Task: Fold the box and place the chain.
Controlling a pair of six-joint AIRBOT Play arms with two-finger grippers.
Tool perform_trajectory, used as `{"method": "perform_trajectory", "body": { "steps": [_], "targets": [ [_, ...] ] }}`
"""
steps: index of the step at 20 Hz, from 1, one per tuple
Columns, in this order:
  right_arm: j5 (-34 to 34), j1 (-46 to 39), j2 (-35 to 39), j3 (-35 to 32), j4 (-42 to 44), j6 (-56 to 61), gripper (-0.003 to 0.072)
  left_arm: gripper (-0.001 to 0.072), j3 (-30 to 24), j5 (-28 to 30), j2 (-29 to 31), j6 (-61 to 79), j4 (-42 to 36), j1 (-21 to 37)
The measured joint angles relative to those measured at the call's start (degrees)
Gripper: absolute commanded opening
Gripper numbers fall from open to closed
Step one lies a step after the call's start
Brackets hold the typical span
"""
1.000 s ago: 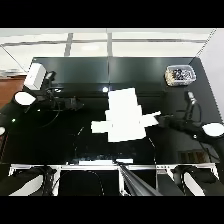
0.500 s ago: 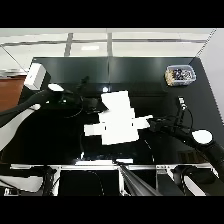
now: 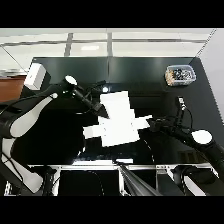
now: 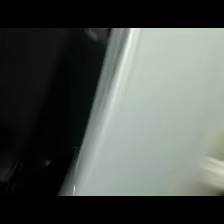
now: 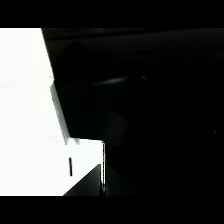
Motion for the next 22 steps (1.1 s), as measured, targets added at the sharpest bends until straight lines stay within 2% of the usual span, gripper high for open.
{"method": "perform_trajectory", "body": {
  "steps": [1, 3, 5, 6, 7, 8, 9, 12, 15, 18, 22],
  "targets": [
    [0.02, 0.0, 0.0, 0.0, -0.02, 0.02, 0.002, 0.0328, 1.18, -0.81, -0.61, 0.02, 0.9, -0.24],
    [0.33, 0.0, 0.0, 0.0, -0.07, 0.02, 0.002, 0.0136, 2.73, -1.33, -1.46, 0.2, 2.23, -0.72],
    [0.55, 0.0, 0.0, 0.0, -0.13, 0.0, 0.0021, 0.0029, 3.85, -2.01, -1.88, 0.98, 2.93, -1.03],
    [0.74, 0.0, 0.0, 0.0, -0.13, 0.02, 0.0022, 0.0026, 4.15, -2.23, -2.03, 1.51, 3.17, -1.09],
    [0.85, 0.0, 0.0, 0.0, -0.13, 0.02, 0.0081, 0.0025, 4.42, -2.49, -2.1, 1.92, 3.19, -1.16],
    [0.87, 0.0, -0.02, 0.0, -0.2, 0.04, 0.0371, 0.0025, 4.57, -2.45, -2.16, 2.1, 3.34, -1.2],
    [0.87, 0.0, 0.0, 0.02, -0.22, 0.04, 0.0591, 0.0025, 4.7, -2.38, -2.23, 2.21, 3.78, -1.14],
    [2.78, -0.22, -0.02, 2.34, -3.74, -0.02, 0.0593, 0.0022, 4.87, -2.4, -1.84, 2.32, 3.89, -0.79],
    [9.38, -0.66, -0.02, 9.46, -14.53, -0.2, 0.0593, 0.0021, 3.61, -2.45, 0.46, 2.1, 3.8, -0.61],
    [17.29, -0.79, 0.0, 17.22, -25.83, -0.83, 0.0593, 0.0023, -3.39, 1.01, 6.88, 7.3, 0.5, -0.92],
    [22.82, -0.48, -0.5, 21.94, -33.16, -4.44, 0.0593, 0.0023, -16.15, 11.61, 18.51, 22.01, -5.77, -1.09]
  ]
}}
